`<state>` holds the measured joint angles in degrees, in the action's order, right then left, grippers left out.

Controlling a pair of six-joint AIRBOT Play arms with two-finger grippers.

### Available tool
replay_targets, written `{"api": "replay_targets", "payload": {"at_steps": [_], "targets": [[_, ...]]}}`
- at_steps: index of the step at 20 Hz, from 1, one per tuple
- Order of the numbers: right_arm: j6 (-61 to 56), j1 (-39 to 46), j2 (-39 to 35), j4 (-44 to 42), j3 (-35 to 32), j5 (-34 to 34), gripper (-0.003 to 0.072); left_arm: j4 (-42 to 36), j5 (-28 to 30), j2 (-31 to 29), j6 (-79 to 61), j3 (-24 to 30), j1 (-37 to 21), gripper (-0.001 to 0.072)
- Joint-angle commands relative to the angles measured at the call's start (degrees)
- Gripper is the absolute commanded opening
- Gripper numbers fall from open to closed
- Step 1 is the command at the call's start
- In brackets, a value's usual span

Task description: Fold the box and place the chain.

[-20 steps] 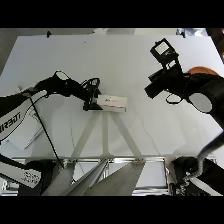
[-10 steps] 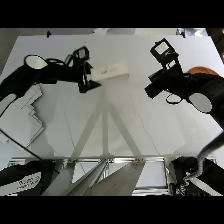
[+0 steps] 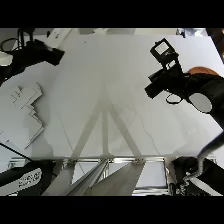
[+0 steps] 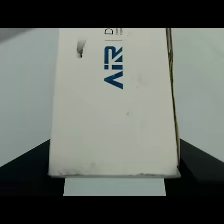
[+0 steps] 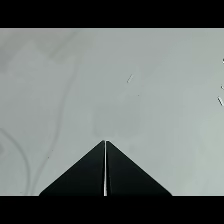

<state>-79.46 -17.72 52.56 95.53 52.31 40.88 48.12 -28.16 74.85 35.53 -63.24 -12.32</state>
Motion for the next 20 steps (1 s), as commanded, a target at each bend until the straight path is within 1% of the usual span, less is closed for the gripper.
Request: {"api": "replay_targets", "payload": {"at_steps": [1,5,10,13,14,15,16,17,18,20], "targets": [[0.00,-0.02,-0.04,-0.02,0.04,0.00,0.0010,10.16,2.25,3.76,17.44,-0.04,-6.93,0.0004],[0.00,-0.02,-0.04,-0.02,0.04,0.00,0.0010,11.54,1.92,10.38,20.28,-0.04,-10.45,0.0004],[0.00,-0.02,-0.04,-0.02,0.04,0.00,0.0010,11.54,2.03,18.73,20.87,-0.04,-10.51,0.0004],[0.00,-0.02,-0.04,-0.02,0.04,0.00,0.0010,11.78,1.86,21.57,21.09,-0.04,-10.51,0.0007],[0.00,-0.02,-0.04,-0.02,0.04,0.00,0.0010,12.35,1.79,21.81,21.09,-0.04,-10.51,0.0051],[0.00,-0.02,-0.04,-0.02,0.04,0.00,0.0010,13.14,2.01,21.77,21.07,-0.04,-10.51,0.0212],[0.00,-0.02,-0.04,-0.02,0.04,0.00,0.0010,13.70,2.40,21.75,21.07,-0.04,-10.51,0.0437],[0.00,-0.02,-0.04,-0.02,0.04,0.00,0.0010,14.19,2.27,21.73,21.09,-0.04,-10.56,0.0617],[0.00,-0.02,-0.04,-0.04,0.04,0.00,0.0010,14.32,1.29,21.57,21.11,-0.04,-10.56,0.0701],[0.00,-0.02,-0.04,-0.02,0.04,0.00,0.0010,13.46,-1.05,20.61,21.51,-0.04,-10.49,0.0702]]}}
